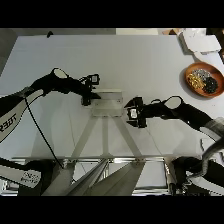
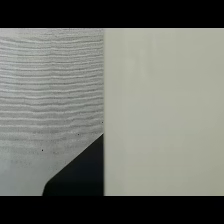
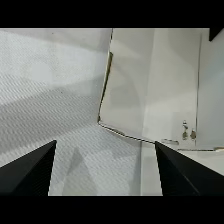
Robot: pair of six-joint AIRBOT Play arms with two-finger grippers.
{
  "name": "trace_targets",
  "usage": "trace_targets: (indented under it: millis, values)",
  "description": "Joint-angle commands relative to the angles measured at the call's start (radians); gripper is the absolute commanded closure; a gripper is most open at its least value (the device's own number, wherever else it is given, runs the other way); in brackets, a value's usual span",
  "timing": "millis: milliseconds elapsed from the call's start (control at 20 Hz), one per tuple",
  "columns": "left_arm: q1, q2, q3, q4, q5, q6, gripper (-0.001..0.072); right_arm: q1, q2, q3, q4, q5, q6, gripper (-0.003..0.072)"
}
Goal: Fold the box and place the chain.
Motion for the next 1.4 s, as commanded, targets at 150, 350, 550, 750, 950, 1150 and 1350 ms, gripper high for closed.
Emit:
trace_targets:
  millis: [150,350,550,750,950,1150,1350]
  values:
    - [-0.001,0.0,-0.001,0.0,0.0,0.0,0.0697,0.0,-0.018,0.0,0.013,-0.007,-0.019,-0.0002]
    - [-0.001,0.0,-0.001,0.0,0.0,0.0,0.0697,0.0,-0.018,0.0,-0.008,0.016,0.06,-0.0002]
    - [-0.001,0.0,-0.001,0.0,0.0,0.0,0.0697,-0.05,-0.018,0.0,0.001,-0.009,0.104,-0.0002]
    - [-0.001,0.0,-0.001,0.0,0.0,0.0,0.0697,-0.094,-0.06,0.0,0.127,-0.068,0.045,-0.0002]
    - [-0.001,0.0,-0.001,0.0,0.0,0.0,0.0697,-0.09,-0.114,0.0,0.36,-0.067,-0.107,-0.0002]
    - [-0.001,0.0,-0.001,0.0,0.0,0.0,0.0697,-0.085,-0.161,0.0,0.362,-0.059,-0.137,-0.0002]
    - [-0.001,0.0,-0.001,0.0,0.0,0.0,0.0697,-0.063,-0.163,0.0,0.359,-0.06,-0.139,-0.0002]
